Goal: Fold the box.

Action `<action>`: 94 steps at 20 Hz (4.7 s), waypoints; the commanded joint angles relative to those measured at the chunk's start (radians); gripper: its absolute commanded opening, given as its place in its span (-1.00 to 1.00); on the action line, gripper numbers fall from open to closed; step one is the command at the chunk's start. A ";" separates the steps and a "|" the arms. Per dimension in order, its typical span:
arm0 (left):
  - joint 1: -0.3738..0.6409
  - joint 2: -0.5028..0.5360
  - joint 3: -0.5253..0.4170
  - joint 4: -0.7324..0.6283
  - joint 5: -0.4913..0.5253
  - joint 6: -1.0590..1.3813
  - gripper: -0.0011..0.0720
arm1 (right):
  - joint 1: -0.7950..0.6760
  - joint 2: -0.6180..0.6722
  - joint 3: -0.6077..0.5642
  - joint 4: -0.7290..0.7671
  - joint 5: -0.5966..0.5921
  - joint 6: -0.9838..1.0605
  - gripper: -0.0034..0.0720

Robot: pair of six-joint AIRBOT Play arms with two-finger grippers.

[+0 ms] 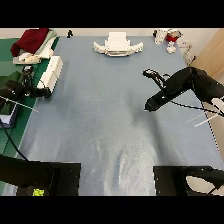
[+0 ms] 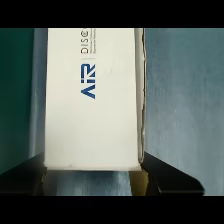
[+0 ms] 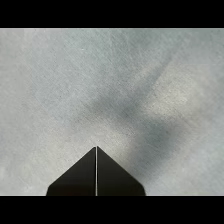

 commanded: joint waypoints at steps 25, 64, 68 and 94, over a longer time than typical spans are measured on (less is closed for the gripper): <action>-0.049 -0.301 0.388 -0.008 -0.104 -0.071 0.29 | 0.000 0.000 0.001 0.000 0.000 0.000 -0.90; 0.015 -0.284 0.748 0.165 -0.682 -0.249 0.94 | 0.000 0.000 0.001 0.000 0.000 0.000 -0.90; 0.001 -0.240 0.821 0.116 -0.783 -0.252 0.93 | 0.000 0.000 0.001 0.000 0.000 0.000 -0.90; -0.610 0.428 0.000 -0.018 -0.574 -0.180 -0.95 | 0.000 0.000 0.001 0.000 0.000 0.000 -0.90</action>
